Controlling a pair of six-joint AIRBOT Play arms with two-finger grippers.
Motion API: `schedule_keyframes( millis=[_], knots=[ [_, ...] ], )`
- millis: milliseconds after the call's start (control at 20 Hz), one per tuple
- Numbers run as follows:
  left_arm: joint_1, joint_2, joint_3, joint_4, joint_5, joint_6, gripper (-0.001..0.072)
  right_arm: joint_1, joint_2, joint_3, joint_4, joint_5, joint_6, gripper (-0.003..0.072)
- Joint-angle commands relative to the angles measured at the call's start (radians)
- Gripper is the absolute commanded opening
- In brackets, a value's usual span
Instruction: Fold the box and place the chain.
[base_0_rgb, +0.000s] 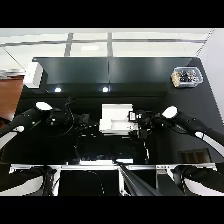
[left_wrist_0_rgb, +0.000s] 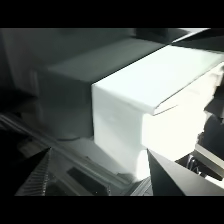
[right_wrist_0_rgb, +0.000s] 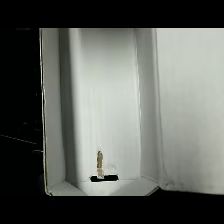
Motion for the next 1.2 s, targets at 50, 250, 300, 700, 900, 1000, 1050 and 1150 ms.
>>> schedule_keyframes(
  millis=[50,250,300,700,900,1000,1050,1150],
  knots=[
    [-0.011,-0.001,0.019,-0.089,-0.021,0.026,0.0696,0.001,0.0,0.001,0.0,0.0,0.0,0.0181],
    [-0.087,-0.001,0.044,-0.074,-0.011,0.024,0.0661,0.001,0.0,0.001,0.0,0.0,0.0,0.0181],
    [-0.098,-0.001,0.05,-0.073,-0.014,0.022,0.0579,0.001,0.0,0.001,0.0,0.0,0.0,0.0181],
    [-0.116,0.0,0.076,-0.05,-0.013,-0.032,0.0555,0.001,0.0,0.001,0.0,0.0,0.0,0.0181],
    [-0.209,0.009,0.167,0.209,0.065,-0.298,0.0555,0.001,0.0,0.001,0.0,0.0,0.0,0.0181],
    [-0.275,0.009,0.225,0.368,0.083,-0.483,0.0555,0.001,0.0,0.001,0.0,0.0,0.0,0.0181],
    [-0.306,0.009,0.247,0.406,0.093,-0.516,0.0555,0.001,0.0,0.001,0.0,0.0,0.0,0.0181],
    [-0.36,0.009,0.282,0.45,0.118,-0.578,0.0554,0.001,0.0,0.001,0.0,-0.001,0.0,0.0181]
  ],
)
